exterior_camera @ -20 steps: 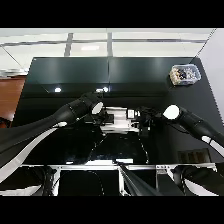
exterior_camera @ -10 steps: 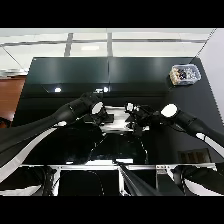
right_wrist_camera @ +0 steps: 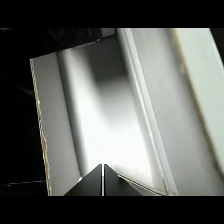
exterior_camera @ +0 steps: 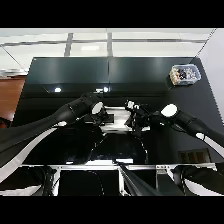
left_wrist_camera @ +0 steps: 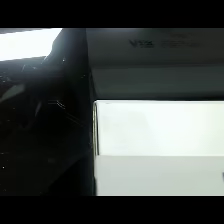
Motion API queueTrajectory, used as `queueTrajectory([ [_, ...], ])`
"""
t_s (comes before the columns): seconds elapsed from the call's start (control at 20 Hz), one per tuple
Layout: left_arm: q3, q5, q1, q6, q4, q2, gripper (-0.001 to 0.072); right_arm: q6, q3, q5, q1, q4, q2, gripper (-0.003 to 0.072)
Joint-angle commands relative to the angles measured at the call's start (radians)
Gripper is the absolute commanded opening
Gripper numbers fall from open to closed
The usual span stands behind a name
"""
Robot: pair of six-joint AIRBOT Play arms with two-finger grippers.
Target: Fold the box and place the chain.
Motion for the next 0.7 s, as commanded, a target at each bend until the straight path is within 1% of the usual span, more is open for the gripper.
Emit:
queueTrajectory([
  [0.0, 0.001, -0.002, 0.000, 0.000, 0.003, 0.000, 0.0024, 0.214, 0.006, 0.100, -0.045, -0.066, 0.037, 0.0015],
  [0.1, 0.001, -0.002, 0.000, 0.000, 0.003, 0.000, 0.0023, 0.492, 0.031, 0.203, -0.139, -0.223, 0.097, 0.0015],
  [0.15, 0.001, -0.003, 0.000, 0.000, 0.003, 0.000, 0.0024, 0.623, 0.047, 0.272, -0.211, -0.309, 0.126, 0.0015],
  [0.2, 0.001, -0.003, 0.000, 0.000, 0.003, 0.000, 0.0023, 0.730, 0.056, 0.325, -0.287, -0.367, 0.145, 0.0015],
  [0.25, 0.001, -0.003, 0.000, 0.000, 0.003, 0.000, 0.0024, 0.830, 0.056, 0.351, -0.375, -0.394, 0.153, 0.0015],
  [0.3, 0.001, -0.003, 0.000, 0.000, 0.003, 0.000, 0.0024, 0.930, 0.047, 0.351, -0.474, -0.390, 0.151, 0.0015],
  [0.35, 0.001, -0.002, 0.000, 0.000, 0.003, 0.000, 0.0023, 1.005, 0.021, 0.314, -0.564, -0.345, 0.151, 0.0015],
  [0.4, 0.001, -0.002, 0.000, 0.000, 0.003, 0.000, 0.0023, 1.049, -0.015, 0.276, -0.635, -0.266, 0.147, 0.0015],
  [0.45, 0.001, -0.002, 0.000, 0.000, 0.003, 0.000, 0.0023, 1.055, -0.050, 0.266, -0.686, -0.180, 0.136, 0.0015],
  [0.5, 0.001, -0.002, 0.000, 0.000, 0.003, 0.000, 0.0023, 1.054, -0.082, 0.272, -0.711, -0.114, 0.111, 0.0014],
  [0.55, 0.001, -0.002, 0.000, 0.000, 0.003, 0.000, 0.0024, 1.052, -0.103, 0.291, -0.705, -0.084, 0.079, 0.0015],
  [0.65, 0.001, -0.002, 0.000, 0.000, 0.003, 0.000, 0.0024, 1.026, -0.114, 0.339, -0.630, -0.071, 0.003, 0.0015],
])
